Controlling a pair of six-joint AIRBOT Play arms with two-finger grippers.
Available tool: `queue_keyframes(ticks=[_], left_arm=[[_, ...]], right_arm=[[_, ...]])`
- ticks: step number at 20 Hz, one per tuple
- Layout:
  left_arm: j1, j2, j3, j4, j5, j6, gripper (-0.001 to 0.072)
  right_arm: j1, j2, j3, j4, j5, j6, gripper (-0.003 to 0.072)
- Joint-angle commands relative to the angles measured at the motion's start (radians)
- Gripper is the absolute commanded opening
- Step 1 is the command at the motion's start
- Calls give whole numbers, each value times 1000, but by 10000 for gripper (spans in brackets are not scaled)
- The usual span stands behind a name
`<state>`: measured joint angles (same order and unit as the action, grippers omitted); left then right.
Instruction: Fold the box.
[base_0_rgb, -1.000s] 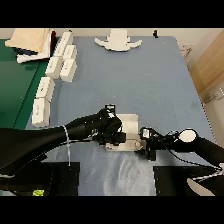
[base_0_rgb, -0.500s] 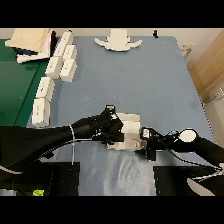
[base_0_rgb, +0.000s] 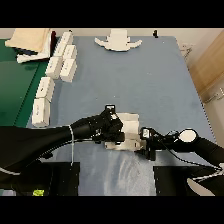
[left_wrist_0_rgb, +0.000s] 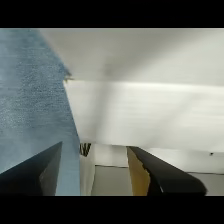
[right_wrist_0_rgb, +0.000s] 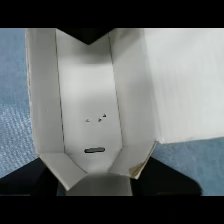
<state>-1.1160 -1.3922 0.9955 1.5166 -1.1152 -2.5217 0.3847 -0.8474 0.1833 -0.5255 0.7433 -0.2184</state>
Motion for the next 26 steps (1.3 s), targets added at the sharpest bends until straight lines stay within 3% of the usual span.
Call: queue_keyframes(ticks=[1,3,9,10,11,12,15,19,22,24,26], left_arm=[[2,47,1,19,-23,-7,613],[3,93,1,32,-36,-7,613],[43,293,0,29,-202,115,591],[59,332,0,29,-222,154,381],[74,366,0,29,-238,206,88],[93,396,0,26,-243,288,14],[142,429,0,20,-198,503,14],[146,419,-2,114,-83,818,14],[264,457,-66,-19,37,1240,8],[389,531,-183,-199,176,1498,8],[517,606,-312,-409,223,1871,14]], right_arm=[[-1,0,0,-2,0,0,595],[-1,0,0,-2,0,0,595],[-1,0,0,-2,0,0,595],[-1,0,0,-2,0,0,595],[-1,0,0,-2,0,0,595],[-1,0,0,-2,0,0,595],[-1,0,0,-2,0,0,595],[-1,0,0,-2,0,0,595],[-1,0,0,-2,0,0,595],[-1,0,0,-2,0,0,595],[-1,0,0,-2,0,0,595]])
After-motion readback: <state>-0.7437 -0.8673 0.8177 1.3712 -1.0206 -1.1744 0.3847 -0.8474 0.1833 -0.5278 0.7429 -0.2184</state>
